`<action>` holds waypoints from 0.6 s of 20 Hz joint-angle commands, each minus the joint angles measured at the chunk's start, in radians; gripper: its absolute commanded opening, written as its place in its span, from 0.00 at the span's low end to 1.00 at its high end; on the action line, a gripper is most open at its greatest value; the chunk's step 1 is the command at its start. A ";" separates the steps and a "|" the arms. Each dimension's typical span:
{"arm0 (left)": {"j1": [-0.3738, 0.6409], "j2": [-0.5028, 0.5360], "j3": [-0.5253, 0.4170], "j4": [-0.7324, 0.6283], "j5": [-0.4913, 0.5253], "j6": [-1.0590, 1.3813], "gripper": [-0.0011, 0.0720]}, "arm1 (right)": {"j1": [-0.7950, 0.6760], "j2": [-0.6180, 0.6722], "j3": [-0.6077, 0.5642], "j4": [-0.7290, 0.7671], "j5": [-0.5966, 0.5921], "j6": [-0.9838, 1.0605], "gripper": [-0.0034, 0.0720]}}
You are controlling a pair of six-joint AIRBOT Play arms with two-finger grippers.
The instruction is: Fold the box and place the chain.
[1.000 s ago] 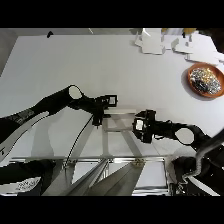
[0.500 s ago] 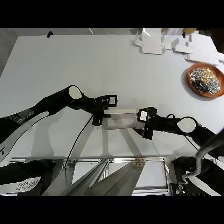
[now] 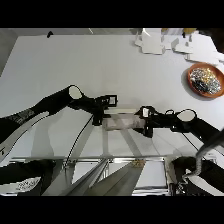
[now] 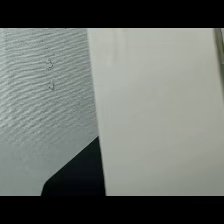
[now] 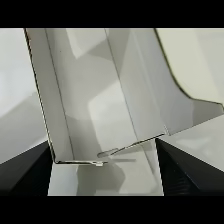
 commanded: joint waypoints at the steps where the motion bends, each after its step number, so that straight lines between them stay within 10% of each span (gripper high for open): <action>1: 0.000 0.001 0.001 0.000 -0.003 0.001 0.03 | -0.017 -0.068 0.027 0.042 0.051 -0.076 0.91; 12: 0.000 0.001 0.001 0.001 -0.007 0.001 0.03 | -0.080 -0.116 0.064 0.027 0.065 -0.084 0.96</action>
